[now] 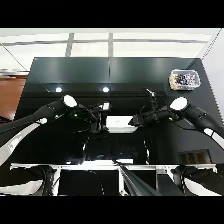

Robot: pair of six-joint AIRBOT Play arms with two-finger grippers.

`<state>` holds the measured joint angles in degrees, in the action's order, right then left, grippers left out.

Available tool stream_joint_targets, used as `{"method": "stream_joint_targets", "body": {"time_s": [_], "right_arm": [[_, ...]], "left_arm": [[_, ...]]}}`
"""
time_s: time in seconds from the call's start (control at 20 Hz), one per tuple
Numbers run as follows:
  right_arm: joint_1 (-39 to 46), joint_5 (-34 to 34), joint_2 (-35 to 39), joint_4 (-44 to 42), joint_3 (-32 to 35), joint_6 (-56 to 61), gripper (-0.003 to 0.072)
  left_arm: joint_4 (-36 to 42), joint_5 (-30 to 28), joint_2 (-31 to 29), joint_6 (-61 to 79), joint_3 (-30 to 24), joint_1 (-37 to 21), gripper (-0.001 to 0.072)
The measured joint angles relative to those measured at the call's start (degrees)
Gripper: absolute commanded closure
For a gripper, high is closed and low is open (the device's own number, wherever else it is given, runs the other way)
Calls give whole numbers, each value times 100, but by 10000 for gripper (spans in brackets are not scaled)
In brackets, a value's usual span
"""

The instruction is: Fold the box and place the chain.

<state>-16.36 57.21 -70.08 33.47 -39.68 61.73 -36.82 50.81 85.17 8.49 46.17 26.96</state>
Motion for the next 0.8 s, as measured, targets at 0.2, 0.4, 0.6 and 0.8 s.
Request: {"method": "stream_joint_targets", "body": {"time_s": [0.2,0.4,0.6,0.8], "right_arm": [[404,881,553,-160,-577,17,671],[1327,1499,1467,-11,-1036,101,670],[2433,2162,2275,960,-1172,330,671],[2992,2249,2653,1784,-1196,573,670]], "left_arm": [[-48,136,7,-105,164,-17,265],[-310,597,-11,-551,579,-76,-11],[-1547,1130,-317,-1845,964,-118,-11],[-2234,1276,-1051,-2623,1086,-175,-11]]}}
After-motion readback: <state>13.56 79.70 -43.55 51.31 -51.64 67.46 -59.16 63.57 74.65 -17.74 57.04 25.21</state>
